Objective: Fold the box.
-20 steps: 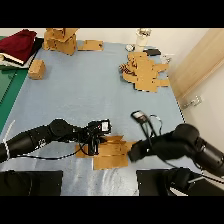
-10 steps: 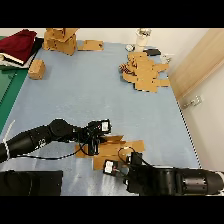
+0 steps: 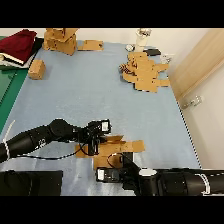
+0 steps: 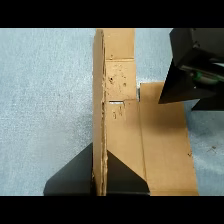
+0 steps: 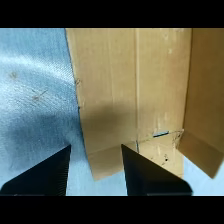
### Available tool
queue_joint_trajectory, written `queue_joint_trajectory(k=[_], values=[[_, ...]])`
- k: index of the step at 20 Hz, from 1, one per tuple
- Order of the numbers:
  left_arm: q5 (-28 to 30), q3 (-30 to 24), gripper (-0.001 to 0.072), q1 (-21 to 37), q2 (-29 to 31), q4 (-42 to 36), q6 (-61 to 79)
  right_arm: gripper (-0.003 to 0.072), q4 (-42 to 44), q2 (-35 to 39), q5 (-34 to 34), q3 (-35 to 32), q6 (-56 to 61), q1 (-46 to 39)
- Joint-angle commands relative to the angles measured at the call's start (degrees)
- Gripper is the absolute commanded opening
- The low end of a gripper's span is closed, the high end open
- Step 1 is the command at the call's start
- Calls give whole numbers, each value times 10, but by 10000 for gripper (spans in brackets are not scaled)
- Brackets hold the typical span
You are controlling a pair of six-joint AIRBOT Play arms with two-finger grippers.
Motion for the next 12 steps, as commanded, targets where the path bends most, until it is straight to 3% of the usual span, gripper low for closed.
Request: queue_joint_trajectory(k=[1,6,12], values=[[0,0,12,0,0,0,0,482,-38,-10,8,0,15,0],[0,0,12,0,0,0,0,482,-92,-10,7,1,84,0],[0,0,12,0,0,0,0,484,-82,-10,-27,52,138,0]])
